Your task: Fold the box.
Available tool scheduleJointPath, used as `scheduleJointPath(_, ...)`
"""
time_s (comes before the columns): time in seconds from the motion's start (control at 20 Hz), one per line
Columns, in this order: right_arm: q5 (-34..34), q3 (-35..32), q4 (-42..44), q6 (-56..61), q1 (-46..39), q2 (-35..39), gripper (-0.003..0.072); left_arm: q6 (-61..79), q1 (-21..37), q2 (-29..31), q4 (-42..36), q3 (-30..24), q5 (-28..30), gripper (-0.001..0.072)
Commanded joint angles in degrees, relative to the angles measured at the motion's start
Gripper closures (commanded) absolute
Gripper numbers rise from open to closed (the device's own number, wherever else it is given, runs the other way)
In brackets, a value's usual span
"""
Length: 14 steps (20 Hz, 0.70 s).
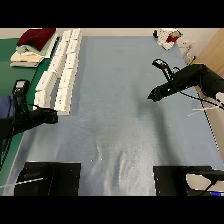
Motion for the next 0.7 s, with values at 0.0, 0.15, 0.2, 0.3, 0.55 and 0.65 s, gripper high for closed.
scheduleJointPath(0.0,0.0,0.0,0.0,0.0,0.0,0.0,0.0669,-0.5,0.1,-4.8,-4.5,7.0,-4.3,0.0694)
scheduleJointPath(0.15,0.0,0.1,0.0,0.0,0.0,0.0,0.0669,-0.4,-1.1,-17.2,-6.5,16.1,-10.4,0.0694)
scheduleJointPath(0.2,0.0,0.1,0.0,0.0,0.0,0.0,0.0669,-0.4,-2.9,-21.2,-6.8,18.6,-11.3,0.0695)
scheduleJointPath(0.3,0.0,0.1,0.0,0.0,0.0,0.0,0.0669,-0.4,-9.1,-28.6,-6.8,22.9,-10.6,0.0694)
scheduleJointPath(0.55,0.0,0.0,0.0,0.0,0.0,0.0,0.0669,-0.4,-25.4,-41.3,-6.7,26.4,-3.5,0.0694)
scheduleJointPath(0.65,0.0,0.0,0.0,0.0,0.0,0.0,0.0669,-0.4,-28.1,-44.2,-6.8,26.4,-1.9,0.0694)
